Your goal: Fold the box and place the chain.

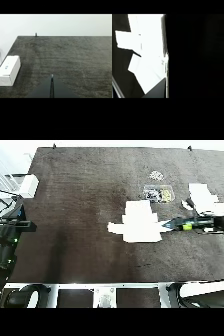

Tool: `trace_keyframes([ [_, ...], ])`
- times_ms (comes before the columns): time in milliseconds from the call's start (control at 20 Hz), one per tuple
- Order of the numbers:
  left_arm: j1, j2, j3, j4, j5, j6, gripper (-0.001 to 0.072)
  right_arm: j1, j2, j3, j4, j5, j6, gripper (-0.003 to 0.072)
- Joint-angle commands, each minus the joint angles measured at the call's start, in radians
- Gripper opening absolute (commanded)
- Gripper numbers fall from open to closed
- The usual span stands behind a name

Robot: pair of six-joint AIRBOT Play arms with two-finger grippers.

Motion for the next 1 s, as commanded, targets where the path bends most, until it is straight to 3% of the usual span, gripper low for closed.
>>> trace_keyframes([
  [0, 0.000, 0.000, 0.001, 0.000, 0.000, 0.000, 0.0021, 0.197, 0.053, -0.103, 0.242, -0.163, -0.014, 0.0003],
  [150, 0.001, 0.000, 0.000, 0.000, 0.000, 0.000, 0.0022, 0.370, 0.060, -0.093, 0.369, -0.323, -0.011, 0.0003],
  [400, 0.000, 0.000, 0.000, 0.000, 0.000, 0.000, 0.0021, 0.536, 0.059, 0.010, 0.204, -0.520, 0.168, 0.0003],
  [500, 0.001, 0.001, 0.001, 0.000, 0.000, 0.000, 0.0021, 0.557, 0.059, 0.047, 0.136, -0.550, 0.233, 0.0003],
  [950, 0.000, 0.000, 0.000, 0.000, -0.008, -0.001, 0.0022, 0.584, 0.057, 0.071, 0.130, -0.609, 0.238, 0.0003],
])
